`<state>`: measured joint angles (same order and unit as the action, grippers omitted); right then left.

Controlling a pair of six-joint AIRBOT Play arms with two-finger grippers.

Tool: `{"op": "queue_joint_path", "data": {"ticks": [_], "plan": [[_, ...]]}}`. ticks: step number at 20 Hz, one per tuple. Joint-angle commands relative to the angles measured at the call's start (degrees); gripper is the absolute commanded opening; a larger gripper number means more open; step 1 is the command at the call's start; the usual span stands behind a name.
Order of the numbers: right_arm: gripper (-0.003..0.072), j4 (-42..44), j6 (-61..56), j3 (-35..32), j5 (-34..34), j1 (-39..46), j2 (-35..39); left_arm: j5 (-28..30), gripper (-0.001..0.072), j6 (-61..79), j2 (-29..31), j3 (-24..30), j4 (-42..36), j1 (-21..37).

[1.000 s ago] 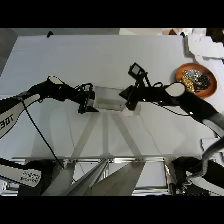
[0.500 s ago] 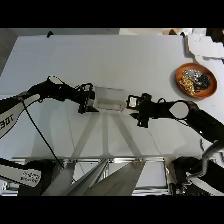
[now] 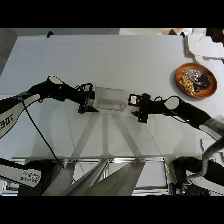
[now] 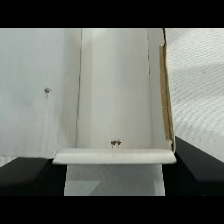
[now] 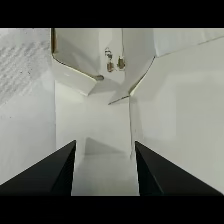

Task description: Fold the box and place the chain.

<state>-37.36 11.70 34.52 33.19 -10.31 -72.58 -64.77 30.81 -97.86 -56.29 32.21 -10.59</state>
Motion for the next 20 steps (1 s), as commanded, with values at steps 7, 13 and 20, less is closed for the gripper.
{"op": "queue_joint_path", "data": {"ticks": [7,13,20], "plan": [[0.0407,22.21,26.62,1.53,11.78,2.93,-6.49,0.02,0.0338,0.02,0.02,0.02,0.0,0.02],[0.022,23.15,34.1,1.55,14.19,2.93,-6.73,0.02,0.0339,0.02,0.02,0.02,0.0,0.02],[0.0217,26.64,34.99,1.53,13.99,2.93,-6.73,0.02,0.0339,0.02,0.02,0.02,0.0,0.02]]}}
